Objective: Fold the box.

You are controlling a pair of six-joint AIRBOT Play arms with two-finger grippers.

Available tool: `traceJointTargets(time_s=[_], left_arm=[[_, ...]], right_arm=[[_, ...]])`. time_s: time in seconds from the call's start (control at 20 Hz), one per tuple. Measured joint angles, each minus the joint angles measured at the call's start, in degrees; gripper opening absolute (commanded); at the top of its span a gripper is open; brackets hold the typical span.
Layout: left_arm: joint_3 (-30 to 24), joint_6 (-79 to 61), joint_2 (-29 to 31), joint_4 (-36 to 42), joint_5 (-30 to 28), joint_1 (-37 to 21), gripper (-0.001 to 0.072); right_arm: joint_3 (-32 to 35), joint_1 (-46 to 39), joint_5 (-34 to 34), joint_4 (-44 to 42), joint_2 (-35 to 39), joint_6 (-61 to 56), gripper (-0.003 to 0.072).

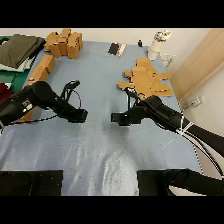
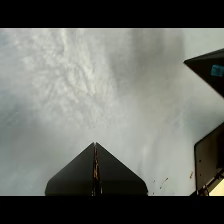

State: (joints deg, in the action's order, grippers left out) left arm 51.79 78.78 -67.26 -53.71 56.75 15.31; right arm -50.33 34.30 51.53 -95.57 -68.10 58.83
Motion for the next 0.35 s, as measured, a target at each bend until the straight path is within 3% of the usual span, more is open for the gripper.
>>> traceJointTargets(time_s=[0.35], left_arm=[[1.92, -1.22, -4.52, 2.16, -6.36, 2.25, 0.0014]], right_arm=[[-0.59, 0.0, 0.0, -0.22, -0.42, 0.31, 0.0006]])
